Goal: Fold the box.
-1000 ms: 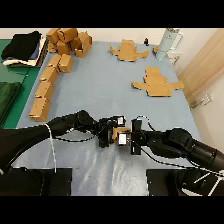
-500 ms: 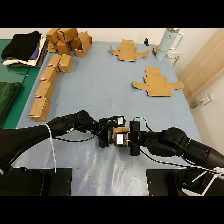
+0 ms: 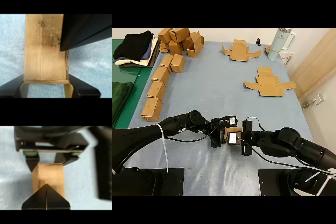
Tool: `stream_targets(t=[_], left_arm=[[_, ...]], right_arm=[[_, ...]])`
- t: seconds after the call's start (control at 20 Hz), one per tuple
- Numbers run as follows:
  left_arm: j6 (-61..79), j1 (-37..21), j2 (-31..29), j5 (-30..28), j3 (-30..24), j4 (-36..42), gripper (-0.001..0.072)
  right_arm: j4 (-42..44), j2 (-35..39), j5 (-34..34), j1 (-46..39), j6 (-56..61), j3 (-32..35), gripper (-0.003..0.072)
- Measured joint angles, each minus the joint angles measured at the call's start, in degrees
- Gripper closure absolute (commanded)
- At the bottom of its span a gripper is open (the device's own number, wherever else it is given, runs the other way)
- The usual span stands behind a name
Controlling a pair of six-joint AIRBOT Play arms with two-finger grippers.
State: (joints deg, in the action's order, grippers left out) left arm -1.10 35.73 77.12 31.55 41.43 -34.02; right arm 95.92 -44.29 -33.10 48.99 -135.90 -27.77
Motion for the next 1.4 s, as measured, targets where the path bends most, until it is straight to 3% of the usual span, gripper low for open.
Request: stream_targets(t=[0.4,0.75,1.05,1.25,1.4], left_arm=[[0.00,0.00,0.00,0.00,0.00,0.00,0.0185],[0.00,0.00,0.00,0.00,0.00,-0.02,0.0185],[-4.66,-0.07,-3.37,0.55,0.00,-1.40,0.0184],[-14.97,-0.76,-8.07,0.76,0.00,-7.74,0.0184],[-27.43,-4.39,-9.66,0.61,0.00,-15.04,0.0184]], right_arm=[[-16.06,10.80,-14.36,-10.03,37.29,-1.75,0.0681],[-14.91,5.29,-24.94,-20.83,66.75,-1.97,0.0681],[-13.31,0.94,-24.79,-23.04,78.62,-1.99,0.0681],[-16.96,0.33,-23.61,-23.34,85.74,-1.99,0.0681],[-19.32,0.17,-22.93,-23.41,88.17,-1.99,0.0681]])
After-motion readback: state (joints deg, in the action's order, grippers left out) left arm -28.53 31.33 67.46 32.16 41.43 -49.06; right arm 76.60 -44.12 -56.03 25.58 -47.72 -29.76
